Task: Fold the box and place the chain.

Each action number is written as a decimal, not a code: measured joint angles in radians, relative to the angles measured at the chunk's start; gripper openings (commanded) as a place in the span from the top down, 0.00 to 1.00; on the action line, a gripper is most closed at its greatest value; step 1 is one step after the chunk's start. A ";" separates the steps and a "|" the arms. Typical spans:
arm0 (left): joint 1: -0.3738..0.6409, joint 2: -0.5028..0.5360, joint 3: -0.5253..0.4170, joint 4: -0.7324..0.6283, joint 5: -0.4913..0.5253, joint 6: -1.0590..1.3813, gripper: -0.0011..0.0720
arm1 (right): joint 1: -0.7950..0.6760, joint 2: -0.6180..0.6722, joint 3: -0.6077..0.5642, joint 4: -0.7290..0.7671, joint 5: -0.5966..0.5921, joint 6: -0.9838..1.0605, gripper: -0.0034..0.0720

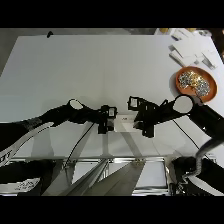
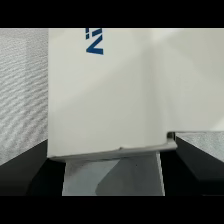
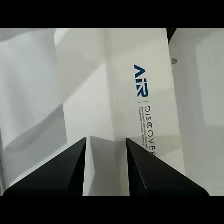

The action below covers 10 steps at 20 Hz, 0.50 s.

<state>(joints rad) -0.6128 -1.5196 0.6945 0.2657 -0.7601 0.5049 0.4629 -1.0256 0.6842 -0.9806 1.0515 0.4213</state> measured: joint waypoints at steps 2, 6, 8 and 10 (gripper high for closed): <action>0.000 0.000 0.000 0.000 0.000 0.000 0.97 | 0.007 0.002 -0.003 -0.005 -0.014 -0.004 0.51; 0.000 0.000 0.000 0.000 0.000 0.000 0.97 | 0.013 0.003 -0.006 -0.037 -0.066 -0.009 0.52; 0.000 0.000 0.000 -0.001 0.000 -0.001 0.97 | 0.014 0.003 -0.006 -0.054 -0.080 -0.011 0.68; 0.000 0.000 0.000 -0.002 0.002 -0.003 0.97 | 0.014 0.005 -0.006 -0.064 -0.090 -0.011 0.72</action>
